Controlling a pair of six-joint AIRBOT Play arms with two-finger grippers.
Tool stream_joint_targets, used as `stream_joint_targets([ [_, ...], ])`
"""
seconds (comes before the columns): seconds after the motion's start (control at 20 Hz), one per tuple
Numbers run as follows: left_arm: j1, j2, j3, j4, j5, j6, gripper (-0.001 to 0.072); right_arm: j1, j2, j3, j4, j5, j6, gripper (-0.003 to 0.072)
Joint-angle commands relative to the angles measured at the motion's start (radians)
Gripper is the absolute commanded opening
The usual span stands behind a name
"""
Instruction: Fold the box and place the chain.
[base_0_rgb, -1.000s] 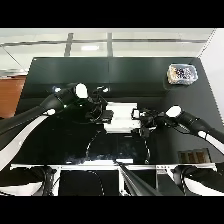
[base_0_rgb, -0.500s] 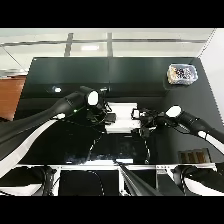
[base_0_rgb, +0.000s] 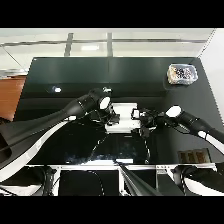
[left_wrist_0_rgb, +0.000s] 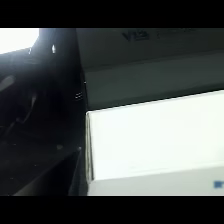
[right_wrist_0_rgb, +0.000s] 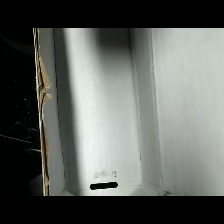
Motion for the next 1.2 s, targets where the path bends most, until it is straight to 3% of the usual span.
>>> stream_joint_targets([
  [0.0, -0.006, -0.005, 0.005, -0.014, -0.011, -0.032, 0.0152, 0.001, 0.000, 0.000, 0.000, 0.000, 0.000, 0.0190],
  [0.05, -0.006, -0.007, 0.005, -0.016, -0.011, -0.034, 0.0026, 0.001, 0.000, 0.000, 0.000, 0.000, 0.000, 0.0190],
  [0.2, -0.006, -0.013, 0.007, -0.015, -0.023, -0.034, 0.0026, 0.001, 0.000, 0.000, 0.000, 0.000, 0.000, 0.0190],
  [0.25, -0.006, -0.013, 0.010, -0.015, -0.022, -0.034, 0.0056, 0.001, 0.000, 0.000, 0.000, 0.000, 0.000, 0.0190],
  [0.35, -0.006, -0.013, 0.022, -0.015, -0.022, -0.034, 0.0382, 0.001, 0.000, 0.000, 0.000, 0.000, 0.000, 0.0190],
  [0.95, -0.006, -0.034, 0.034, -0.016, -0.026, -0.037, 0.0370, 0.001, 0.000, 0.000, 0.000, 0.000, 0.000, 0.0190],
  [1.0, -0.006, -0.034, 0.034, -0.016, -0.025, -0.037, 0.0349, 0.001, 0.000, 0.000, 0.000, 0.000, 0.000, 0.0190],
  [1.1, -0.006, -0.034, 0.034, -0.016, -0.026, -0.028, 0.0142, 0.001, 0.000, 0.000, 0.000, 0.000, 0.000, 0.0190],
  [1.15, -0.006, -0.034, 0.034, -0.018, -0.026, -0.026, 0.0087, 0.001, 0.000, 0.000, 0.000, 0.000, 0.000, 0.0190],
])
